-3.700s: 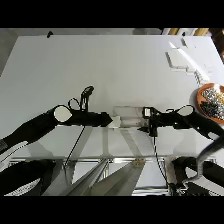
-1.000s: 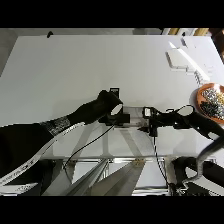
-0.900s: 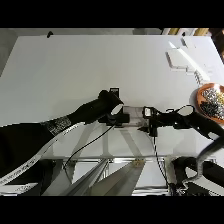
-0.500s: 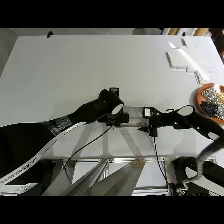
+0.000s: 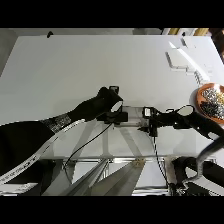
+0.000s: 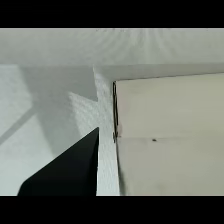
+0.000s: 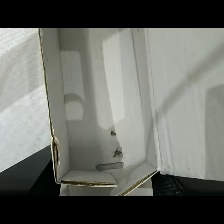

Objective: Fold the box and place the chain.

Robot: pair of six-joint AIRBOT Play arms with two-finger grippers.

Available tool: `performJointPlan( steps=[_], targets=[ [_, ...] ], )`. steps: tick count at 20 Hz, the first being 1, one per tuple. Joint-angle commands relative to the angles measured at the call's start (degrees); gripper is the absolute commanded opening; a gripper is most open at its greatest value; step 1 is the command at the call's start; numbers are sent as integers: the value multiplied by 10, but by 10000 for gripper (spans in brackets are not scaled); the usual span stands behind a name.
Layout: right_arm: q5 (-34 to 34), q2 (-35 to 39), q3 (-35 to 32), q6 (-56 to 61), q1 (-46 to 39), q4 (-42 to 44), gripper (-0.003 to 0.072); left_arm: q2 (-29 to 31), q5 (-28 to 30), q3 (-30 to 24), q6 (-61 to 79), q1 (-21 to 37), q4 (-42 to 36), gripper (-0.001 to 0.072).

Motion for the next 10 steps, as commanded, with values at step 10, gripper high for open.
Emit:
performJointPlan(
  steps=[10],
  targets=[
    [0, 0, 0, 0, 0, 0, 399, -18, -7, 3, 25, 4, -9, 223]
  ],
)
